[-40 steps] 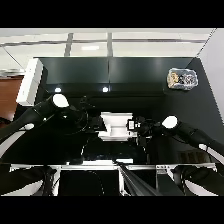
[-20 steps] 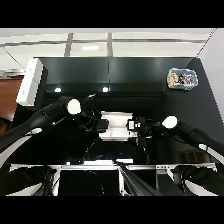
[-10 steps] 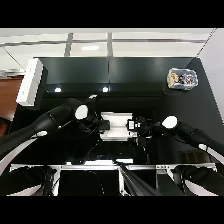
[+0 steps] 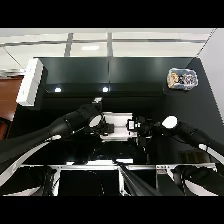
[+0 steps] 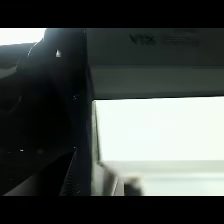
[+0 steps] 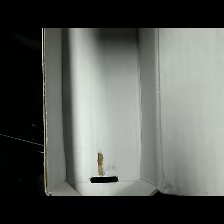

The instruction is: Fold the box and place the chain.

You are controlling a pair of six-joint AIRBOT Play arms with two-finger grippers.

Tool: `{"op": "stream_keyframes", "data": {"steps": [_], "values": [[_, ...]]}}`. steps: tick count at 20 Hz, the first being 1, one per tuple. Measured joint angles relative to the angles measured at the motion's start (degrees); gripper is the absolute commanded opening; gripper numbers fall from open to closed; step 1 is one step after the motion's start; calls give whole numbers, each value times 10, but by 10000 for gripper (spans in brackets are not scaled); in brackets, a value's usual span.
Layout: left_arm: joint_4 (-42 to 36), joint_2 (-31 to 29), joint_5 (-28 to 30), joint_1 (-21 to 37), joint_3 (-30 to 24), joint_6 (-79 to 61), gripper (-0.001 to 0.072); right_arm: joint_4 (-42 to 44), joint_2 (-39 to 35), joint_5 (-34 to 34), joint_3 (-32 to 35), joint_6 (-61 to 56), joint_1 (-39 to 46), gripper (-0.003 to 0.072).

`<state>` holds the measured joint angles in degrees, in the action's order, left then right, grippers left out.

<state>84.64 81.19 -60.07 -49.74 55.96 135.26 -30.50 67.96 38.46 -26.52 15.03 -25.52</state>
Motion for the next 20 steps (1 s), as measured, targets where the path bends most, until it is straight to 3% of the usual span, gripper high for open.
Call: {"op": "stream_keyframes", "data": {"steps": [3,5,9,10,11,12,13,20], "values": [[0,5,5,-3,1,14,328,0,0,0,0,0,0,416],[0,6,9,-4,1,27,48,0,0,0,0,0,0,417],[6,7,6,-5,3,36,26,-1,0,-1,0,2,0,417],[6,7,7,-5,4,38,33,-1,0,-1,0,2,0,416],[6,8,7,-5,6,38,146,-1,0,-1,0,1,0,416],[5,8,11,-5,9,44,343,1,0,-1,0,-3,0,417],[3,7,24,-4,12,45,448,1,0,-2,0,-2,0,416],[33,11,-9,-5,28,44,446,1,0,0,0,-1,0,416]]}}
